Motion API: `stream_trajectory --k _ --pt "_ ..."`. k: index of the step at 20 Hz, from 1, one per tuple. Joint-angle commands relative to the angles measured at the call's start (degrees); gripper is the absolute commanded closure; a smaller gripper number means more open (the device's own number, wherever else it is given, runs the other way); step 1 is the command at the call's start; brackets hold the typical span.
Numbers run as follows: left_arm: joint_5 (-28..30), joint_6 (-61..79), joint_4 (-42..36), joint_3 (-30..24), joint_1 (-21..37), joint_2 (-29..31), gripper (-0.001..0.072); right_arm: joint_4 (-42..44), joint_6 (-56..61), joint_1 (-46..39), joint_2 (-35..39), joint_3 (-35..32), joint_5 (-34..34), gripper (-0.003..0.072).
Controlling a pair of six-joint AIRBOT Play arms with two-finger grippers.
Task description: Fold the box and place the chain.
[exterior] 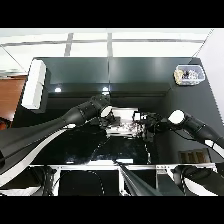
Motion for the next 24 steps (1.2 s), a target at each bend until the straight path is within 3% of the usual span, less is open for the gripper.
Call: stream_trajectory --k 1,2,6,8,12,16,20,24 --pt "-0.07 0.2 0.0 -0.02 -0.02 -0.04 0.0681 0.24 4.68 -0.04 0.02 0.07 0.07 0.0605" --pt "-0.11 0.2 0.0 -0.02 -0.02 -0.04 0.0681 0.22 8.35 -0.04 0.55 0.07 0.07 0.0664" --pt "-0.09 0.2 -0.2 -0.02 -0.02 -0.04 0.0681 -7.13 24.44 -1.03 4.92 0.59 0.61 0.0666" --pt "-0.09 0.2 -0.2 -0.02 -0.02 -0.04 0.0681 -11.54 29.59 -2.91 7.72 1.49 3.3 0.0667" --pt "-0.09 0.2 -0.2 -0.02 0.0 -0.04 0.0681 -11.56 35.82 -7.13 13.03 6.58 12.15 0.0667" --pt "-0.07 0.2 -0.2 -0.02 0.0 -0.04 0.0681 -0.17 36.87 -7.65 14.51 16.26 21.57 0.0667" --pt "-0.09 0.2 -0.22 -0.02 0.0 -0.04 0.0681 14.99 36.83 -7.63 14.51 22.18 21.81 0.0667" --pt "-0.09 0.17 -0.22 -0.02 0.0 -0.04 0.0681 22.97 36.83 -7.65 14.51 26.82 22.53 0.0667"
